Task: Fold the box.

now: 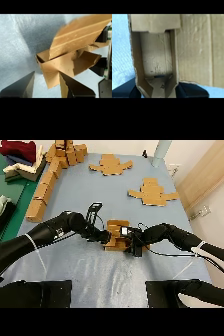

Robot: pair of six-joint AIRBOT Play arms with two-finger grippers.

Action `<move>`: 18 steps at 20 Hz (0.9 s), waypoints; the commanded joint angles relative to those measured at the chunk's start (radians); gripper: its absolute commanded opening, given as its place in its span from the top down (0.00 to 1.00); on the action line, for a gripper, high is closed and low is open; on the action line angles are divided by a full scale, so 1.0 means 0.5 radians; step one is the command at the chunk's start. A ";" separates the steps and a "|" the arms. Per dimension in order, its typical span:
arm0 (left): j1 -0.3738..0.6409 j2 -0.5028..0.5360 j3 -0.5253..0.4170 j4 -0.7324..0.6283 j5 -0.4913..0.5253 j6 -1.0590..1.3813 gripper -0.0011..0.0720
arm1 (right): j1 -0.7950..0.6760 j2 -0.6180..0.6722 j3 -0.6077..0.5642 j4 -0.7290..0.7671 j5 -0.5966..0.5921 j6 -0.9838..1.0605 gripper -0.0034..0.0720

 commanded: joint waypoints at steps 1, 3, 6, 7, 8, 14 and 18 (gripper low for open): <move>-0.101 -0.091 0.124 0.228 -0.119 -0.214 0.37 | 0.000 0.000 -0.001 0.000 0.000 0.000 0.29; -0.125 -0.205 0.192 0.252 -0.199 -0.266 0.37 | 0.000 0.000 -0.001 0.000 0.001 0.000 0.29; -0.166 -0.348 0.311 0.364 -0.294 -0.444 0.37 | 0.000 0.000 -0.001 0.000 0.001 0.000 0.29; -0.189 -0.378 0.356 0.453 -0.325 -0.543 0.37 | 0.000 0.000 -0.001 0.000 0.000 0.000 0.29; -0.220 -0.407 0.408 0.555 -0.365 -0.639 0.37 | 0.000 0.000 -0.001 0.000 0.001 0.000 0.29; -0.327 -0.584 0.664 0.690 -0.520 -0.918 0.37 | 0.000 0.000 -0.001 0.000 0.000 0.000 0.29; -0.321 -0.619 0.660 0.690 -0.515 -0.936 0.37 | 0.000 0.000 -0.001 0.000 0.000 0.000 0.29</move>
